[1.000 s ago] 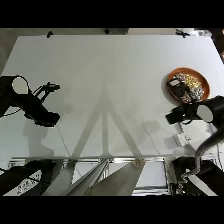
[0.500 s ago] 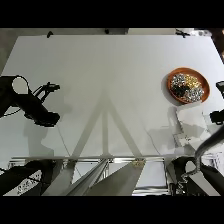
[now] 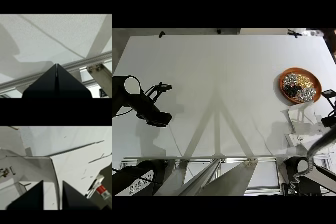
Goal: Fold the box and place the chain.
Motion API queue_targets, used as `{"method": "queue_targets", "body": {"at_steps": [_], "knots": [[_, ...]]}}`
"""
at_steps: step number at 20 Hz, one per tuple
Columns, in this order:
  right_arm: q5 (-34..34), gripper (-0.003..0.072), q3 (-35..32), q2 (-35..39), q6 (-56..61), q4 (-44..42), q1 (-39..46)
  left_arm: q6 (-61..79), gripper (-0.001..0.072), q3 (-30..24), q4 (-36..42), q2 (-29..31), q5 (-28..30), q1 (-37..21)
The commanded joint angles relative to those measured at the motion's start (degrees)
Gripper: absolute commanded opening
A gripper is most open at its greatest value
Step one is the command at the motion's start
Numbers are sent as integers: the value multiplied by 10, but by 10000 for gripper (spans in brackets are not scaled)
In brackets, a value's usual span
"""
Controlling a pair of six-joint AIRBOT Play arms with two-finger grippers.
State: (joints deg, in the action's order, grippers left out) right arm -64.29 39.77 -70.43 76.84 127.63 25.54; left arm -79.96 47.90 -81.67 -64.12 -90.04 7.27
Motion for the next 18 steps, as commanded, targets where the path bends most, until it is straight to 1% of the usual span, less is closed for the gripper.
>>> {"method": "queue_targets", "body": {"at_steps": [1, 4, 6, 8, 12, 14, 16, 18], "knots": [[-6, 10, 0, -37, -2, 7, 2, 0, 12, 0, 0, 0, 0, 0], [-13, 8, 0, -25, -14, -11, -3, 0, 12, 0, 0, 0, 0, 0], [-13, 8, 0, 5, -57, -68, -19, 0, 12, 0, 0, 0, 0, 0], [-13, 7, 0, 45, -101, -159, -42, 0, 12, 0, 0, 0, 0, 0], [-26, 7, 0, 125, -176, -424, -90, 0, 12, 0, 0, 0, 0, 0], [-23, 6, -4, 150, -189, -532, -119, 0, 12, 0, 0, 0, 0, 0], [-17, 6, -12, 157, -189, -601, -159, 0, 12, 0, 0, 0, 0, 0], [17, 6, -28, 158, -181, -638, -215, 1, 12, 0, 0, 0, 0, 0]]}}
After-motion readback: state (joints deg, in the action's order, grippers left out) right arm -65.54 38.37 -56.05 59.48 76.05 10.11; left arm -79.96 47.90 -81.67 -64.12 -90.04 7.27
